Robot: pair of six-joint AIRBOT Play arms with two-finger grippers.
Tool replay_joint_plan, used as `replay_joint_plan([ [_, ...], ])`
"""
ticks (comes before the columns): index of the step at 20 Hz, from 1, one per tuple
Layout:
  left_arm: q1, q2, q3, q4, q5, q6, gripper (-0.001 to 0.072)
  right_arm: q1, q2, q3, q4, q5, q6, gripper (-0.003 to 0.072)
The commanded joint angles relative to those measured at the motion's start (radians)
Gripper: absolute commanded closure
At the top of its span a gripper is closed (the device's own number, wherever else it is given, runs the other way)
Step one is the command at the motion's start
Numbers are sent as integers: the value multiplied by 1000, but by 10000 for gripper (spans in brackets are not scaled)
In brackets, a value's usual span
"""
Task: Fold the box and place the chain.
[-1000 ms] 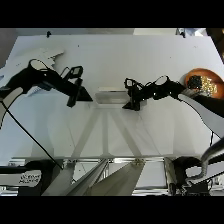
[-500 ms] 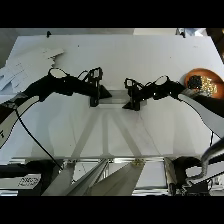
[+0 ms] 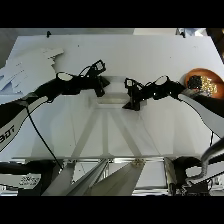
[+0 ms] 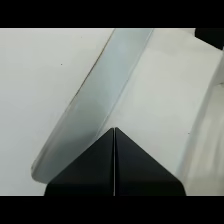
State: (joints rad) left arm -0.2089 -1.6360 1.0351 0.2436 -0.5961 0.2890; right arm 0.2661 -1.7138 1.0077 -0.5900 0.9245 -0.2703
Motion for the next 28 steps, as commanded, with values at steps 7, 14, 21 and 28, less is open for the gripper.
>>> replay_joint_plan([
  [7, 95, 77, 0, -7, -250, 2, 699, 0, 0, 0, 0, 0, 0, 170],
  [14, 249, 190, 0, 281, -584, -34, 230, 0, 0, 0, 0, 0, 0, 170],
  [21, 136, 207, 0, 592, -398, -208, 171, 1, 0, 0, 0, 0, 0, 170],
  [28, 27, 205, 0, 830, -266, -346, 9, 1, 0, 0, 0, 0, 0, 170],
])
